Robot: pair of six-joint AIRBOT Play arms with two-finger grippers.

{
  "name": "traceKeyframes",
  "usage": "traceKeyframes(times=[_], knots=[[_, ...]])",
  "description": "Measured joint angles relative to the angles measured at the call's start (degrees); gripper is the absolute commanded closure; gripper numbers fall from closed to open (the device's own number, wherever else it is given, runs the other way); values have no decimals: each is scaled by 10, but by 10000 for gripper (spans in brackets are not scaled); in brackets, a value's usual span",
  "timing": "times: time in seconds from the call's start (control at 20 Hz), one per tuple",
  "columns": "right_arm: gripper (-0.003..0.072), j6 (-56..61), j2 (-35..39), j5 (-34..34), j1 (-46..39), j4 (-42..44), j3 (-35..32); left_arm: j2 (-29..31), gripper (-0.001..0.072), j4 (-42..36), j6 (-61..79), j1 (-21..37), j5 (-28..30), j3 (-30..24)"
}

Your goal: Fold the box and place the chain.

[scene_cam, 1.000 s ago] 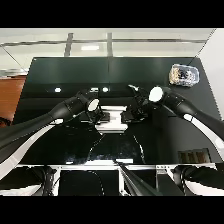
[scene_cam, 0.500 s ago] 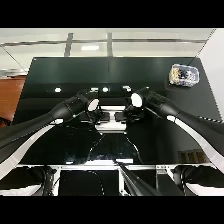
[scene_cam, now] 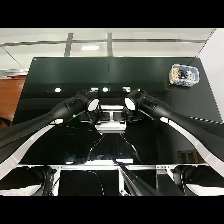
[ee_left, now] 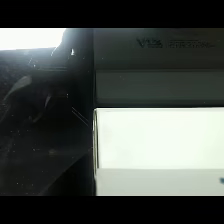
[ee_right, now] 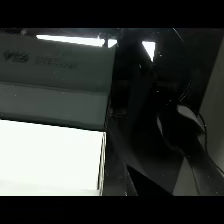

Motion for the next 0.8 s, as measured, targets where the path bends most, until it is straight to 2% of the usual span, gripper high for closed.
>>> traceKeyframes(times=[0.2, 0.25, 0.3, 0.35, 0.4, 0.5, 0.65, 0.7, 0.75, 0.8], knots=[[670, 13, -1, -1, 1, 0, 1, 0, 682, -2, -2, 0, 1, 0], [624, 14, -1, -1, 1, 0, 1, 0, 682, -2, -1, 0, 1, 0], [362, 14, -1, -1, 1, 0, 1, 0, 682, 0, 0, 0, 2, 0], [337, 13, -1, 2, 1, -2, 1, 0, 682, 2, 1, 0, 0, 0], [339, 13, -1, 1, 1, -2, 1, 0, 682, 2, 1, 0, -2, 0], [388, 14, -1, 0, 1, -2, 1, 0, 682, 2, 1, 0, -1, 0], [389, 15, -6, 0, 5, 2, 1, 0, 682, 1, 1, 0, 1, 0], [575, 15, -9, 1, 7, 4, 1, 0, 682, 1, 1, 0, 1, 0], [650, 15, -13, 1, 9, 6, 1, 0, 682, 0, 1, 0, 1, 0], [671, 21, -15, 0, 10, 9, 1, 0, 682, -1, 1, 0, -1, 0]])
